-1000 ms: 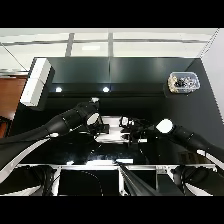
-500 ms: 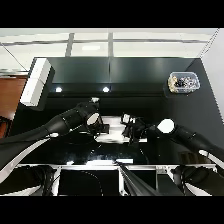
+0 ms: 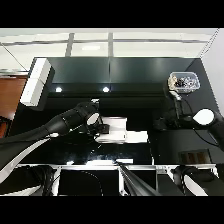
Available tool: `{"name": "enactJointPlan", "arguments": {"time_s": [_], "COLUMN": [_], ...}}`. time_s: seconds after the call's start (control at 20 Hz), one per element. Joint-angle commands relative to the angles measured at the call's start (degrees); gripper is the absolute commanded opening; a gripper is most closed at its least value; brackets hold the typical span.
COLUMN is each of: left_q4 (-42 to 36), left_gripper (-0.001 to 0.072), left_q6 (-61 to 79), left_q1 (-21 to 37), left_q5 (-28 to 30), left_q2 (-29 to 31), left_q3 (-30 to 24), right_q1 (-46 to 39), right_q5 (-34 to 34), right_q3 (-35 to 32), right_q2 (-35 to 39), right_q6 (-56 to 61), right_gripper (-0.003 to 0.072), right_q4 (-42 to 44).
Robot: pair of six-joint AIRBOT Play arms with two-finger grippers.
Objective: Fold the box and place the chain.
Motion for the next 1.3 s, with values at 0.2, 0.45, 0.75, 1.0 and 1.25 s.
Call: {"name": "enactJointPlan", "arguments": {"time_s": [0.2, 0.45, 0.75, 1.0, 1.25], "left_q4": [0.17, 0.15, 0.17, 0.15, 0.17], "left_gripper": [0.0026, 0.0026, 0.0026, 0.0026, 0.0027], "left_q6": [0.00, 0.00, 0.00, 0.00, 0.00], "left_q1": [0.02, 0.02, 0.04, 0.02, 0.02], "left_q5": [0.00, 0.31, 0.26, 0.15, 0.09], "left_q2": [-0.02, -0.02, -0.02, -0.02, -0.02], "left_q3": [0.00, 0.00, 0.00, 0.00, 0.00], "right_q1": [-0.52, 7.41, 7.50, 8.98, 17.09], "right_q5": [5.68, 4.90, 7.52, 8.15, 1.57], "right_q3": [-6.69, -5.92, 0.57, 1.99, 3.72], "right_q2": [-9.40, -16.39, -16.39, -16.39, -16.39], "right_q6": [4.35, -12.04, -12.79, -11.47, -4.96], "right_gripper": [0.0009, 0.0009, 0.0597, 0.0596, 0.0591], "right_q4": [14.03, 32.35, 31.06, 32.96, 30.27]}}
